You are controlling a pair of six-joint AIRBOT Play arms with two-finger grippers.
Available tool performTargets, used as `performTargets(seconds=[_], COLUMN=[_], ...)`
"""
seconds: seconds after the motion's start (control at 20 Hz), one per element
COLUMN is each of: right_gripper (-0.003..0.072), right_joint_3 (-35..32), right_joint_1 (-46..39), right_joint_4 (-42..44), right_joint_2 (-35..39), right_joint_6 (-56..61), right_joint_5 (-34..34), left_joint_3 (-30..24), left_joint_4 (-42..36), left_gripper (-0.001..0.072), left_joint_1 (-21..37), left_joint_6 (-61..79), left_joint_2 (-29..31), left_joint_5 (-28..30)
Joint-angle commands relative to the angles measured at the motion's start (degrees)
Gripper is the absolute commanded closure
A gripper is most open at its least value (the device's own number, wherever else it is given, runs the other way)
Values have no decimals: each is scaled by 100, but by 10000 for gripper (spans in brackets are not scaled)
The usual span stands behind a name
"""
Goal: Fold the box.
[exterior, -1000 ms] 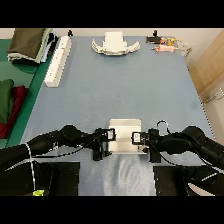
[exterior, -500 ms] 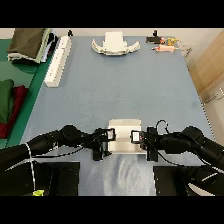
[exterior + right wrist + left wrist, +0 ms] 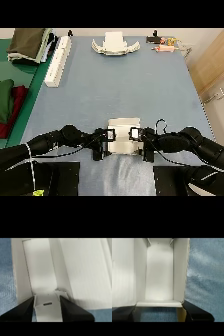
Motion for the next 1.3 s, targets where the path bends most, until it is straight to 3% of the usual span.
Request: performTargets(seconds=[0.0, 0.25, 0.35, 0.4, 0.45, 0.65, 0.75, 0.85, 0.95, 1.05, 1.25], right_gripper=[165, 183, 542, 643, 676, 682, 681, 682, 682, 682, 682], right_joint_3=[-2, 11, 192, 361, 542, 1104, 1294, 1344, 1255, 1054, 439], right_joint_1=[7, 4, 4, 4, 4, 2, -20, -223, -632, -994, -1163], right_joint_4=[96, 31, -186, -549, -1080, -3169, -4437, -5077, -4597, -3694, -2343], right_joint_2=[-52, -39, 42, 87, 138, 374, 535, 577, 476, 297, -201], right_joint_6=[-101, -144, 584, 1268, 2074, 4669, 6566, 8030, 8509, 8502, 8277], right_joint_5=[24, -76, -625, -1008, -1410, -2752, -3224, -3825, -4022, -3729, -2409], left_joint_3=[7, 7, 7, 7, 7, 7, 7, 7, 7, 7, 7], left_joint_4=[-7, -7, -7, -7, -7, -7, -7, -7, -7, -7, -7], left_gripper=[199, 198, 199, 199, 199, 198, 198, 198, 198, 198, 199], left_joint_1=[2, 2, 2, 2, 2, 2, 2, 2, 2, 2, 2], left_joint_6=[-11, -11, -11, -11, -11, -11, -11, -11, -11, -11, -11], left_joint_2=[0, 0, 0, 0, 0, 0, 0, -2, 0, 0, -2], left_joint_5=[0, 0, 0, 0, 0, 0, 0, 0, 0, 0, 0])
